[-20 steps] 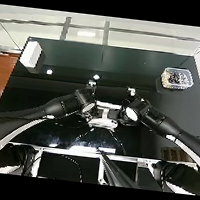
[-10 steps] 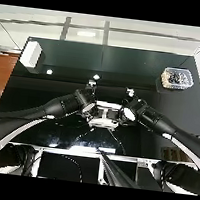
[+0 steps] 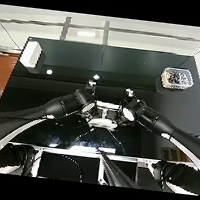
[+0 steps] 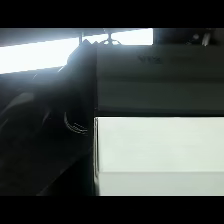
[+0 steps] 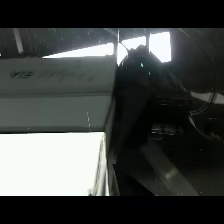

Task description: Fold the box and place the chain.

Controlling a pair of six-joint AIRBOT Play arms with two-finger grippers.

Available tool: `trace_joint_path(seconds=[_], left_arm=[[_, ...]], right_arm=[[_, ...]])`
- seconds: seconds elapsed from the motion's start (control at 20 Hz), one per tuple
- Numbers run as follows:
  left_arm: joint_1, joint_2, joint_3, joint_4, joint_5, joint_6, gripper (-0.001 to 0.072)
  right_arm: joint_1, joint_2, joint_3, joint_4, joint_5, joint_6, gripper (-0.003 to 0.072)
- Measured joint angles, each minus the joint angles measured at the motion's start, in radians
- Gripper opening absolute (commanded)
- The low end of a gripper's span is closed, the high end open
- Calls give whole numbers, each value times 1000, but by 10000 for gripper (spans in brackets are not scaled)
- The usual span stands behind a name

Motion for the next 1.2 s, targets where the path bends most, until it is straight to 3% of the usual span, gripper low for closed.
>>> trace_joint_path(seconds=[0.05,0.15,0.3,0.35,0.4,0.45,0.85,1.05,1.2], left_arm=[[0,0,0,0,0,0,26],[0,0,0,0,5,4,25],[0,0,0,0,6,5,25],[0,0,0,0,5,5,25],[0,0,0,-2,1,1,26],[0,0,0,-1,-6,-1,26],[0,0,0,-1,2,2,25],[0,0,0,-1,3,2,26],[0,0,0,-1,4,2,26]], right_arm=[[0,0,0,0,0,-2,83],[1,0,0,-2,0,-12,11],[1,0,0,-2,0,-14,16],[1,0,0,-2,0,-13,121],[0,0,1,-2,0,-8,310],[-2,0,3,-5,6,-8,379],[-17,61,89,-7,130,-102,390],[-62,209,138,-35,281,-232,389],[-146,326,150,-169,399,-317,388]])
